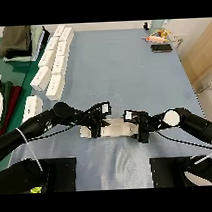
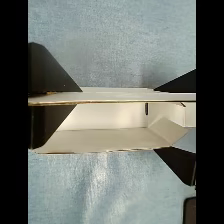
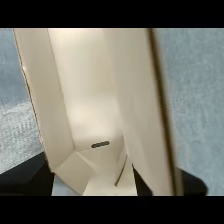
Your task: Fold the box.
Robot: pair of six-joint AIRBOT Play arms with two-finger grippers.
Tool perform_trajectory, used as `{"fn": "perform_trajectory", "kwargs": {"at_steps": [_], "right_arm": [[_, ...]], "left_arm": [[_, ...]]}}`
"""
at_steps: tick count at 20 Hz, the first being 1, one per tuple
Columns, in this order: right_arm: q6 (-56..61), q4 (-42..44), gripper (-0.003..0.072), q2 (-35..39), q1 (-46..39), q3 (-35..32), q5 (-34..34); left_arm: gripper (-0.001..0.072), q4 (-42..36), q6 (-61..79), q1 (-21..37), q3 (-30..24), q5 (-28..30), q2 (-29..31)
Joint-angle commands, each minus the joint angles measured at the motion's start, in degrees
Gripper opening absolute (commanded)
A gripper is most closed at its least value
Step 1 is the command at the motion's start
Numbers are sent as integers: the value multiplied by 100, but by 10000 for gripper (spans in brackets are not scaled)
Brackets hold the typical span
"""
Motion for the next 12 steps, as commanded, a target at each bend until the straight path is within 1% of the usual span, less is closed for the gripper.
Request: {"fn": "perform_trajectory", "kwargs": {"at_steps": [1, 5, 9, 12], "right_arm": [[-24, -35, 666, 2, -2, 4, -136], [-339, 337, 665, -11, -2, 4, -216], [-393, 400, 658, -247, 0, 4, -212], [-411, 376, 654, -247, -4, 2, -192]], "left_arm": [[15, 4, 0, -2, 2, -7, -2], [15, 4, 2, -2, 2, -9, -2], [15, 4, 0, -2, 2, -7, -2], [15, 4, 0, -2, 2, -7, -2]]}}
